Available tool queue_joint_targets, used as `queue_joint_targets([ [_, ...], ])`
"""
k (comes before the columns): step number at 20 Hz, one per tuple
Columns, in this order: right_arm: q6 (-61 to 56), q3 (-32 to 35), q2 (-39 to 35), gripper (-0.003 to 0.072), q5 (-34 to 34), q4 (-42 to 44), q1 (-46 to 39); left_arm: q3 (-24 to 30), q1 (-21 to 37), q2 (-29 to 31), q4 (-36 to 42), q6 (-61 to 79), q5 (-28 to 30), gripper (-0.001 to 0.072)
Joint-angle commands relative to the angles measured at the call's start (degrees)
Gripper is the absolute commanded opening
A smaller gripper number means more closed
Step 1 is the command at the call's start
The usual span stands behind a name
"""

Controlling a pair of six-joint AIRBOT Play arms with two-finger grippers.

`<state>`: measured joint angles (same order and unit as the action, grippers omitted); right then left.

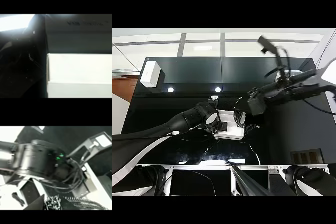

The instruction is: Fold the box and place the chain.

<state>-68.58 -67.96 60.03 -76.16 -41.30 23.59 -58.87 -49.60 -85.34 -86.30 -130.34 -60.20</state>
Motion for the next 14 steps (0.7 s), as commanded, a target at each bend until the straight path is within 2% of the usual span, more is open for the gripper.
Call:
queue_joint_targets([
  [1, -1.3, 1.5, 2.2, 0.0034, 1.6, -6.9, 1.4, 0.0, 0.0, 0.0, 0.0, 0.0, 0.0, 0.0032],
  [3, -1.7, 4.0, 2.4, 0.0035, 1.7, -8.5, 1.4, 0.0, 0.0, 0.0, 0.0, 0.0, 0.0, 0.0031],
  [6, -1.7, 9.7, 2.6, 0.0036, 3.3, -6.7, 2.1, 0.0, 0.0, 0.0, 0.0, 0.0, 0.0, 0.0031],
  [7, -1.7, 11.1, 2.6, 0.0200, 4.3, -6.5, 2.6, 0.0, 0.0, 0.0, 0.0, 0.0, 0.0, 0.0031],
  [8, -1.7, 11.8, 2.6, 0.0599, 4.8, -6.9, 2.9, 0.0, 0.0, 0.0, 0.0, 0.0, 0.0, 0.0031],
  [9, -1.7, 11.7, 2.5, 0.0660, 4.6, -7.9, 2.6, 0.0, 0.0, 0.0, 0.0, 0.0, 0.0, 0.0031],
  [11, -0.2, 10.8, 1.2, 0.0660, 0.4, -9.4, -1.9, 0.0, 0.0, 0.0, 0.0, 0.0, 0.0, 0.0031],
  [14, 5.9, 10.8, -3.2, 0.0660, -7.3, -11.5, -14.8, 0.0, 0.0, 0.0, 0.0, 0.0, -0.5, 0.0031],
])
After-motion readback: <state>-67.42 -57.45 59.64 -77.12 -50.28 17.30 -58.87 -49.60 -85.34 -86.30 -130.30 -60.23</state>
